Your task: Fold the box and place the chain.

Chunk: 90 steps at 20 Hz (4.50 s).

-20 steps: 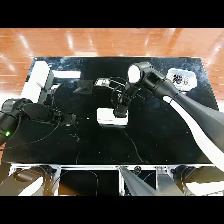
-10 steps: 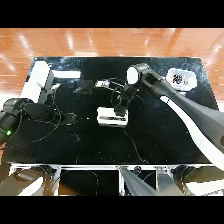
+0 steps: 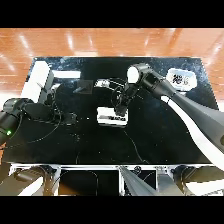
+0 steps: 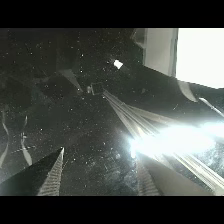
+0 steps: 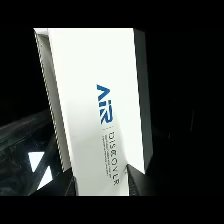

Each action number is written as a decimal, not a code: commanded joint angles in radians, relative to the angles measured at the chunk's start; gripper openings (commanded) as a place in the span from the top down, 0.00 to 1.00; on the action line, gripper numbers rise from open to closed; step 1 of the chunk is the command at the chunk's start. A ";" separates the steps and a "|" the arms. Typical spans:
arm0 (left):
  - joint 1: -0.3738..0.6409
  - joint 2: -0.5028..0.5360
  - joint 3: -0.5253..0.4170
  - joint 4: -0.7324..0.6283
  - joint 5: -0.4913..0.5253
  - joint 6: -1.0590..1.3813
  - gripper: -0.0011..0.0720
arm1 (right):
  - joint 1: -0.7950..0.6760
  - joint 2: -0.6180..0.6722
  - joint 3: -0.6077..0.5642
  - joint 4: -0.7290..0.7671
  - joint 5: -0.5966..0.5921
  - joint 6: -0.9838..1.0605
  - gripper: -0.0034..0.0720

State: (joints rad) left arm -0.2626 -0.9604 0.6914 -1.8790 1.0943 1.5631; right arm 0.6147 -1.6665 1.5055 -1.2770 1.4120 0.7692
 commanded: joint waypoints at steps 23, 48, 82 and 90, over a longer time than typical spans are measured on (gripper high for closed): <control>-0.001 0.000 0.000 0.000 0.000 0.001 0.24 | 0.121 0.000 0.000 -0.140 0.021 0.108 0.54; -0.001 0.000 0.000 0.000 0.000 0.001 0.24 | 0.156 0.025 0.000 -0.198 0.034 0.178 0.35; -0.001 -0.003 -0.001 0.000 -0.002 0.000 0.24 | 0.177 0.023 -0.019 -0.190 0.042 0.177 0.21; -0.001 -0.004 -0.001 0.000 -0.002 0.000 0.24 | 0.177 0.023 -0.041 -0.191 0.040 0.177 0.21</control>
State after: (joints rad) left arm -0.2626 -0.9638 0.6910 -1.8793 1.0924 1.5635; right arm 0.7910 -1.6432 1.4670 -1.4662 1.4490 0.9459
